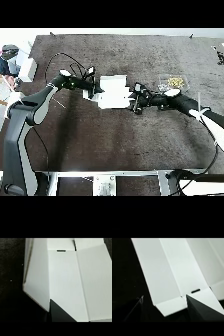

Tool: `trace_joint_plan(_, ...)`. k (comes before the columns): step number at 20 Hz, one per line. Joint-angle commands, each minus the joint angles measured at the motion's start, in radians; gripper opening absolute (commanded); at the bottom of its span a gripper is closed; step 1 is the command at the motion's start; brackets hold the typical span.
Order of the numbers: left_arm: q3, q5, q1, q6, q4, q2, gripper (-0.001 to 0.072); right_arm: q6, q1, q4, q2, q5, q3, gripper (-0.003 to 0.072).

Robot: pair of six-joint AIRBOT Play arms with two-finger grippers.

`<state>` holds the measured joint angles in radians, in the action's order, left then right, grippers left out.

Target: Fold the box and place the chain.

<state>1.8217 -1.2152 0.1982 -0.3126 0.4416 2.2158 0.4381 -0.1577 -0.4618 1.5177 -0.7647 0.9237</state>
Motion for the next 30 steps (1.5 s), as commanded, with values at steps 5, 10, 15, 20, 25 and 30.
trace_joint_plan(5,0.000,0.002,-0.001,0.000,-0.008,0.000,0.0014,0.019,-0.041,-0.112,0.080,0.024,0.069,0.0676)
trace_joint_plan(10,0.000,0.003,-0.001,0.000,-0.008,0.000,0.0014,0.010,-0.045,-0.122,0.094,0.089,0.094,0.0675)
trace_joint_plan(15,0.000,0.003,-0.001,0.000,-0.008,0.000,0.0014,0.010,-0.043,-0.088,0.058,0.134,0.097,0.0658)
trace_joint_plan(20,0.000,0.001,-0.001,0.000,-0.008,0.000,0.0014,-0.042,-0.025,-0.089,0.066,0.111,0.165,0.0657)
trace_joint_plan(25,0.000,0.001,-0.001,0.000,-0.008,0.000,0.0014,-0.059,0.008,-0.089,0.142,0.023,0.274,0.0679)
trace_joint_plan(30,0.000,0.001,-0.001,0.000,-0.008,0.000,0.0014,-0.069,0.030,-0.095,0.182,-0.055,0.341,0.0698)
